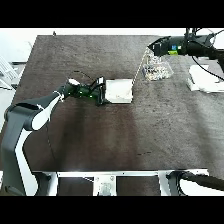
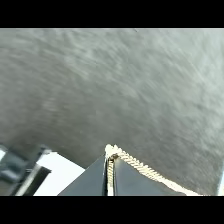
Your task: Fold the box and place the chain.
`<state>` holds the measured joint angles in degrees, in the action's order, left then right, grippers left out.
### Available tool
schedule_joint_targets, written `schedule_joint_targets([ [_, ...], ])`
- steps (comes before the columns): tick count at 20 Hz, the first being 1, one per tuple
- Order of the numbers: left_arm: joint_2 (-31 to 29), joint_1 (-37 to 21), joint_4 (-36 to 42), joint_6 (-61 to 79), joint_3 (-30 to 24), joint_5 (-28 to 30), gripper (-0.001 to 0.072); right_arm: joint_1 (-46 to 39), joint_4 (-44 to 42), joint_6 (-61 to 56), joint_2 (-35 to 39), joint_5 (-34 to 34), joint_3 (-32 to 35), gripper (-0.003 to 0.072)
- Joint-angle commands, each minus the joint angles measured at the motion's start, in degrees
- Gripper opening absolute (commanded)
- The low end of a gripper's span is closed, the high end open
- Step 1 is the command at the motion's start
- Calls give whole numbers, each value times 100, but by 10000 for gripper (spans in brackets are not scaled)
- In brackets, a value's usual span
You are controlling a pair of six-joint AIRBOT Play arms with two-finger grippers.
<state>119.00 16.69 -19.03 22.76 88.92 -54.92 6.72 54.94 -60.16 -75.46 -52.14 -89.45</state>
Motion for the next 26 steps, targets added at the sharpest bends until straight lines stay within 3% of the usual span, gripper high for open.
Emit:
schedule_joint_targets([
  [1,-4,-4,0,0,2,2,515,704,800,-553,498,-7,2,7],
  [5,-4,-4,0,-2,2,2,515,1392,1436,-1215,505,24,254,7],
  [15,-4,-4,0,0,2,2,515,1788,1423,-2105,501,787,1749,8],
  [21,-4,-4,0,0,2,2,515,1786,988,-2258,127,3038,3272,8],
  [26,-4,-4,0,0,2,2,515,1786,846,-2258,-1137,3445,3327,9],
])
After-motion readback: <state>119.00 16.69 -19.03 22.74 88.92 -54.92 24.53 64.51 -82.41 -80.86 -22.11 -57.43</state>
